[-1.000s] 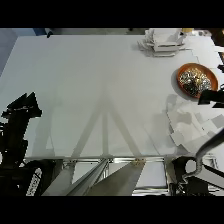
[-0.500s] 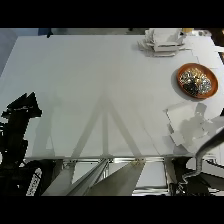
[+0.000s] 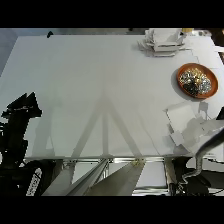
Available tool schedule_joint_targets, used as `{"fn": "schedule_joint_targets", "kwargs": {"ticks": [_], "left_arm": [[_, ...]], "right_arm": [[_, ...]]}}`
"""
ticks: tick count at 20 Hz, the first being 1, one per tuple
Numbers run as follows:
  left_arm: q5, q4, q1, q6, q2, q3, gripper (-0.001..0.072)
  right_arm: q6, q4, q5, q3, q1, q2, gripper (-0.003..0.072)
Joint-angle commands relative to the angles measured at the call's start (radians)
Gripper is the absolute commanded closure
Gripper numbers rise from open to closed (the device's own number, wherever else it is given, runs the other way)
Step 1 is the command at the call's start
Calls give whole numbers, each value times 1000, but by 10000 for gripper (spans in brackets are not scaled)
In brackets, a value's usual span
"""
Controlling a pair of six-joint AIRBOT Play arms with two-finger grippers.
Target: Fold the box and place the chain.
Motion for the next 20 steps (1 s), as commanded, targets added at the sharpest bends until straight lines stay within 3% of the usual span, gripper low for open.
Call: {"fn": "schedule_joint_targets", "kwargs": {"ticks": [1,2,4,10,14,17,20], "left_arm": [[0,0,0,0,0,0,373],[0,0,0,0,0,0,373],[0,0,0,0,0,0,373],[0,0,0,0,0,-1,373],[0,0,0,0,0,0,373],[-8,0,0,0,-1,0,373],[0,0,1,0,-1,-1,373]], "right_arm": [[-19,21,34,0,5,-24,184],[-13,21,51,0,13,-24,215],[-29,42,113,0,42,-24,675],[-39,192,258,-1,296,39,671],[-16,344,225,-26,539,161,671],[-4,491,137,-111,662,246,671],[45,497,103,-189,760,281,671]]}}
